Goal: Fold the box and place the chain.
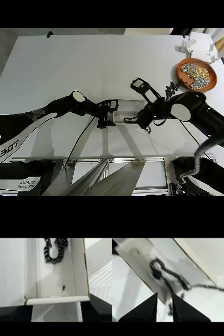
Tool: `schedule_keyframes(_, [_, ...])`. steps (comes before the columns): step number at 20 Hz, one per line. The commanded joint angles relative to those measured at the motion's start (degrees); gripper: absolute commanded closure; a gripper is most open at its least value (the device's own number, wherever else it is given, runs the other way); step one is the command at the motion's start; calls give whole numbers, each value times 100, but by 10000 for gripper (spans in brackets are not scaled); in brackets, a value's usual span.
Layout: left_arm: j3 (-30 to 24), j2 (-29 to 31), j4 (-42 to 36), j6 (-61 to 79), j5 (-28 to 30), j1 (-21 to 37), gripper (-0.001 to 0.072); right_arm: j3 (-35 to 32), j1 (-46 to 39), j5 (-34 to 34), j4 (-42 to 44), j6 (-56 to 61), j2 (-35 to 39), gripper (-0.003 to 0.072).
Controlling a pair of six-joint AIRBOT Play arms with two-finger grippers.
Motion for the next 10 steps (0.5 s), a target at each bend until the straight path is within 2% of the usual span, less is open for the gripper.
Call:
schedule_keyframes(1, [-2,2,0,2,0,2,500,-673,-407,422,-254,-479,367,484])
schedule_keyframes(2, [-2,2,0,2,2,2,500,-968,-446,197,-262,-494,385,481])
schedule_keyframes(4, [-2,2,0,2,2,2,500,-1515,-450,-380,-260,-492,374,339])
schedule_keyframes(6, [-2,2,0,0,2,2,500,-1797,-450,-745,-262,-490,345,327])
schedule_keyframes(10, [-2,2,0,0,0,2,500,-1845,-444,-1263,-144,-474,164,327])
